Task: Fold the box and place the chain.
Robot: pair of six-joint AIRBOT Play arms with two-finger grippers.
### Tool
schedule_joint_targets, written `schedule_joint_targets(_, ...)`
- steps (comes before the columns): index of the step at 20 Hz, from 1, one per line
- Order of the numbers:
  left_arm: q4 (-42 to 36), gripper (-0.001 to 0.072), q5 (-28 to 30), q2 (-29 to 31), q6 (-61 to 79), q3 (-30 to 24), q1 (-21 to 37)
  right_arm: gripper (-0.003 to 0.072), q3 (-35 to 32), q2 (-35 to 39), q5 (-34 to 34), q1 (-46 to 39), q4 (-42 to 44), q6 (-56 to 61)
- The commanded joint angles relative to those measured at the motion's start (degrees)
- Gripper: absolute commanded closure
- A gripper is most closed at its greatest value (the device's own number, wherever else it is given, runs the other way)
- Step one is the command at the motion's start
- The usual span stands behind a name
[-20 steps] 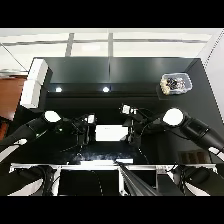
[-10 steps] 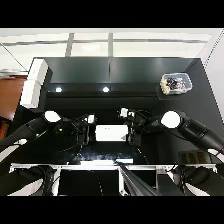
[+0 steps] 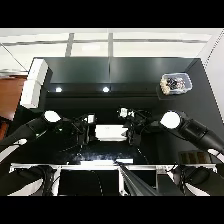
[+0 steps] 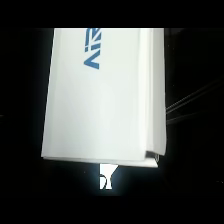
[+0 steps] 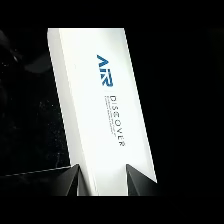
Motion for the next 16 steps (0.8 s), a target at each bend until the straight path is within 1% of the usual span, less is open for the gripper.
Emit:
schedule_joint_targets(1,0.02,0.0267,-0.07,-0.04,0.07,0.00,-0.02,0.0388,0.44,0.00,-0.26,0.02,0.00,1.68)
schedule_joint_targets(8,0.02,0.0267,-0.07,-0.04,0.07,0.00,-0.02,0.0387,1.29,0.00,-0.52,0.02,-0.02,2.56)
schedule_joint_targets(13,0.02,0.0267,-0.07,-0.04,0.07,0.00,-0.02,0.0387,1.27,-0.04,0.48,0.02,-0.09,2.80)
schedule_joint_targets(16,0.02,0.0267,-0.07,-0.04,0.07,0.00,-0.02,0.0387,1.27,-0.44,0.68,0.04,-1.55,4.48)
